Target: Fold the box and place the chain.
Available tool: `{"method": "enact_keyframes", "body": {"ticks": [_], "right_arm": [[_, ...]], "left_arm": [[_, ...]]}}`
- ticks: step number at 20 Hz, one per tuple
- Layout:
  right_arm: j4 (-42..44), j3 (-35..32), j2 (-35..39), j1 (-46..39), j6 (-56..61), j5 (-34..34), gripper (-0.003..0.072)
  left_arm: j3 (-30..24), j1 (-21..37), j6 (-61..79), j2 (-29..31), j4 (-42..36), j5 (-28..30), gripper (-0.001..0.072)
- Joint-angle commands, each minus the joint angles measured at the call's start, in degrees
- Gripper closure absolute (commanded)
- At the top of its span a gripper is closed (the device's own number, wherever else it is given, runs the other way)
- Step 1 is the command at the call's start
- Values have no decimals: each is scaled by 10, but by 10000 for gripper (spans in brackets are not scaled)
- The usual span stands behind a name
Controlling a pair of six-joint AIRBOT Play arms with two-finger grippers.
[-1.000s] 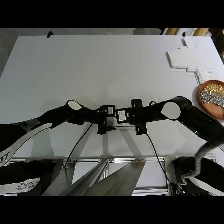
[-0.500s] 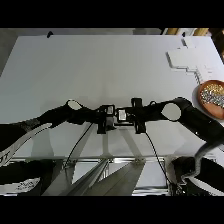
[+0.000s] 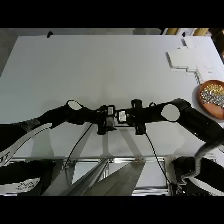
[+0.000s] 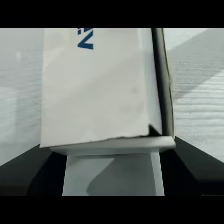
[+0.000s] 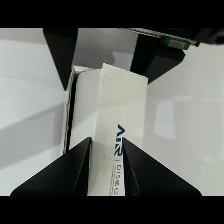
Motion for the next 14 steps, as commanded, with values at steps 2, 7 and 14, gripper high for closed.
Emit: {"method": "enact_keyframes", "body": {"ticks": [2, 7, 14], "right_arm": [[14, 0, 0, 0, 0, 59, 486], [36, 0, 8, 0, 0, 75, 388], [110, 0, 34, -40, 0, 77, 671]], "left_arm": [[0, 0, -2, 0, -1, 4, 561], [0, 0, -2, 0, -1, 4, 561], [0, 0, -2, 0, -1, 4, 561]]}}
